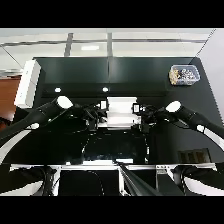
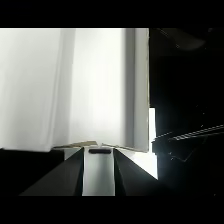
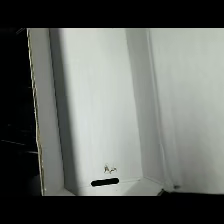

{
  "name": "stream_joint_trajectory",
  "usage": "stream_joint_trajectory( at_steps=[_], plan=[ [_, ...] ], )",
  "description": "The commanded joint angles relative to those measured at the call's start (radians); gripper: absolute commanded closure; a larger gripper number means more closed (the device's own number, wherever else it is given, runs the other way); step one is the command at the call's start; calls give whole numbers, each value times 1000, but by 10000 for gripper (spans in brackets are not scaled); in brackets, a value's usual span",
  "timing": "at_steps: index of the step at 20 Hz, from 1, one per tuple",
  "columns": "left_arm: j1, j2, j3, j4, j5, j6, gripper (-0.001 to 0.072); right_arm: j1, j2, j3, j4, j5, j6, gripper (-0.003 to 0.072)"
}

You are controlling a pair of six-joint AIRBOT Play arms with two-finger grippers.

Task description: Fold the box and place the chain.

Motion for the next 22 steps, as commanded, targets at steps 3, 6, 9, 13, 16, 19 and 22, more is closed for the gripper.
stream_joint_trajectory(
  at_steps=[3, 6, 9, 13, 16, 19, 22],
  plan=[
    [-42, -45, 1, -123, 24, 1, 488, 1, 0, 0, 0, 0, 1, 559],
    [-32, -45, 1, -122, 31, -10, 487, 1, 0, 0, 0, 0, 1, 559],
    [-33, -45, 1, -122, 41, -10, 579, 1, 0, 0, 0, 0, 1, 559],
    [-33, -44, 1, -122, 39, -10, 291, 1, 0, 0, 0, 0, 1, 559],
    [-34, -41, 1, -125, 39, -11, 501, 1, 0, 0, 0, 0, 1, 559],
    [-26, -14, 4, -71, 34, -95, 551, 1, 0, 0, 0, 0, 1, 559],
    [33, 106, 15, 162, -42, -421, 683, 1, 0, 0, 0, 0, 1, 559]
  ],
)
